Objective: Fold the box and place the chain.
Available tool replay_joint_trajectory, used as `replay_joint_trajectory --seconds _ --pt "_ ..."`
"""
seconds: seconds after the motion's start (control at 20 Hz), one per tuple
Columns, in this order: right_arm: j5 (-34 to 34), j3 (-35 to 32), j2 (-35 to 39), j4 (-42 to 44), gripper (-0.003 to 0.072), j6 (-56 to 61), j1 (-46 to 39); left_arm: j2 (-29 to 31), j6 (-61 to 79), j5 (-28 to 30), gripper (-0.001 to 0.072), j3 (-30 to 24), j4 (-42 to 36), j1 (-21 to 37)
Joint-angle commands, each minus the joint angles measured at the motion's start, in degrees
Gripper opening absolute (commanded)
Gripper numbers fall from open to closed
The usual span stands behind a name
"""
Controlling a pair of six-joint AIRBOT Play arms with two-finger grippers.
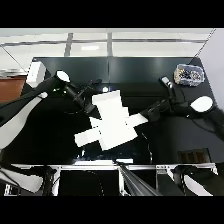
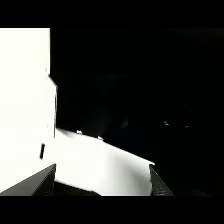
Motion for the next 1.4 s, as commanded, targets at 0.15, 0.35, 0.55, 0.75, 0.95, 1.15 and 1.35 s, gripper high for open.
replay_joint_trajectory --seconds 0.15,0.35,0.55,0.75,0.95,1.15,1.35 --pt "8.8 9.3 -0.3 -11.1 0.0644 -0.1 -0.3 20.4 23.8 22.1 0.0022 -13.7 1.7 -1.4" --pt "5.6 6.1 -0.6 -11.2 0.0644 -3.3 3.1 18.8 33.6 25.4 0.0023 -14.3 5.4 -5.4" --pt "5.7 4.3 -0.6 -11.2 0.0644 -8.2 7.6 14.9 33.8 30.0 0.0026 -14.3 6.4 -8.9" --pt "5.5 1.0 -0.6 -11.2 0.0643 -15.3 9.9 12.4 33.7 30.9 0.0025 -13.9 13.1 -10.0" --pt "1.0 -4.0 -0.6 -10.5 0.0644 -22.3 11.5 12.1 33.6 32.5 0.0025 -13.9 13.6 -9.9" --pt "-3.1 -8.2 -0.7 -9.1 0.072 -23.5 13.7 12.1 33.5 33.4 0.0025 -13.9 13.6 -9.9" --pt "-3.3 -9.2 -1.6 -7.7 0.0718 -34.4 18.1 12.1 33.5 33.7 0.0025 -13.9 13.6 -9.9"
